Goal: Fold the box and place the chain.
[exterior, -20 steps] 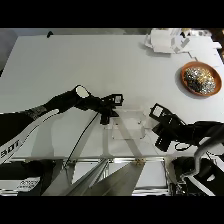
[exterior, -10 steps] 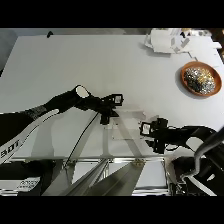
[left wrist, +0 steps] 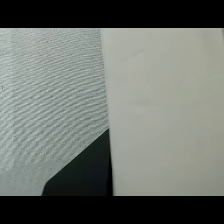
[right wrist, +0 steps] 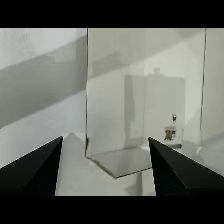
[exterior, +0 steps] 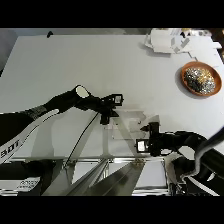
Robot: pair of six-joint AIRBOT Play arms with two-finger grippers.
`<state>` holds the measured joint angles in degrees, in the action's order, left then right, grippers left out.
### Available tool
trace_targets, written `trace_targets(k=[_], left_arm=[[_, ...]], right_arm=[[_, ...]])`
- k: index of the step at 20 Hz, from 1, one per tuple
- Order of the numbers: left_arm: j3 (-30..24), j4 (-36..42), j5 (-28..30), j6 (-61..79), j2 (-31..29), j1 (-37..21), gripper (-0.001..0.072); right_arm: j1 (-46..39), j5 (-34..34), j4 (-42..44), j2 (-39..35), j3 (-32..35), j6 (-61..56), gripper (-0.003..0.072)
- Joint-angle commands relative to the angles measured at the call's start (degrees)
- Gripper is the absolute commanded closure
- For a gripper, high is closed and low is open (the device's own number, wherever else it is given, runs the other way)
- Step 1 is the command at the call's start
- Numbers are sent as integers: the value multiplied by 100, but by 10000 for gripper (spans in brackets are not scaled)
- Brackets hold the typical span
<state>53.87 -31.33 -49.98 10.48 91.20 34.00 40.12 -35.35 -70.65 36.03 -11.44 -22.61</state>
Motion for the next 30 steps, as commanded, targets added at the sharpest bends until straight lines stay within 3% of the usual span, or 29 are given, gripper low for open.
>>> trace_targets(k=[1, 7, 13, 15, 22, 30], left_arm=[[-2, 0, 2, 0, 4, 2, 698], [-4, 0, 2, 0, 4, 2, 698], [-2, 0, 2, 0, 4, 2, 698], [-2, 0, 0, 0, 4, 2, 698], [-4, 0, 2, 0, 4, 2, 698], [-4, 0, 2, 0, 4, 2, 698]], right_arm=[[-105, 376, 42, 269, 26, 63, 89], [-1056, -116, 107, 376, -616, 162, 89], [-1646, -114, 1213, 535, -632, 1429, 86], [-1884, -140, 1633, 592, -632, 1867, -8], [-2470, -247, 2830, 940, -645, 3222, -10], [-3032, -850, 3707, 1954, -804, 4575, -11]])
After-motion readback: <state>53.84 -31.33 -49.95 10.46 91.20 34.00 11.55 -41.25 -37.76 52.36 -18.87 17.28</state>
